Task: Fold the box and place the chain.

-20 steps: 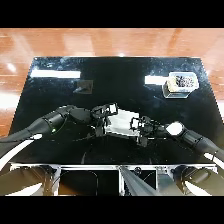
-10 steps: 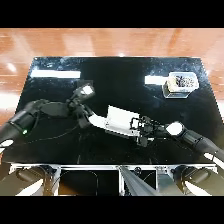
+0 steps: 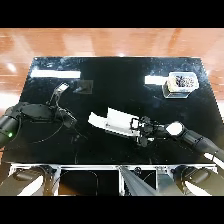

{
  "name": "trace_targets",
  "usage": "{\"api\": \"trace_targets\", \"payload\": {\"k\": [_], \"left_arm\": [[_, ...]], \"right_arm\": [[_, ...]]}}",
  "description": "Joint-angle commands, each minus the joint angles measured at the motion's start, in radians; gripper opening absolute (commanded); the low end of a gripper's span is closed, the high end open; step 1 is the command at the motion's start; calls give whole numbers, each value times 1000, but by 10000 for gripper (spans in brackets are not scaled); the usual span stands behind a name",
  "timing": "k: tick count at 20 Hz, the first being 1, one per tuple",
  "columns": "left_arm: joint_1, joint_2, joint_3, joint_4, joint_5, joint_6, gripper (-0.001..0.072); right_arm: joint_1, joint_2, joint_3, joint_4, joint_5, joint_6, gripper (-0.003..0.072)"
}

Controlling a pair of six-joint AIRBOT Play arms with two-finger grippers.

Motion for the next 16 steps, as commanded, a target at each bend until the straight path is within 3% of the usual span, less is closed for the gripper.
{"api": "trace_targets", "payload": {"k": [1, 7, 10, 16], "left_arm": [[22, -10, -5, -14, 60, -53, 20], [31, -172, 33, -37, 101, -199, 20], [55, -308, 95, -173, 187, -228, 19], [30, -487, 183, -231, 180, -217, 19]], "right_arm": [[1, -1, 0, 2, 0, -1, 495], [1, -1, 0, 2, 0, -1, 495], [1, -1, 0, 2, 0, -1, 495], [1, -1, 0, 2, -1, 0, 495]]}}
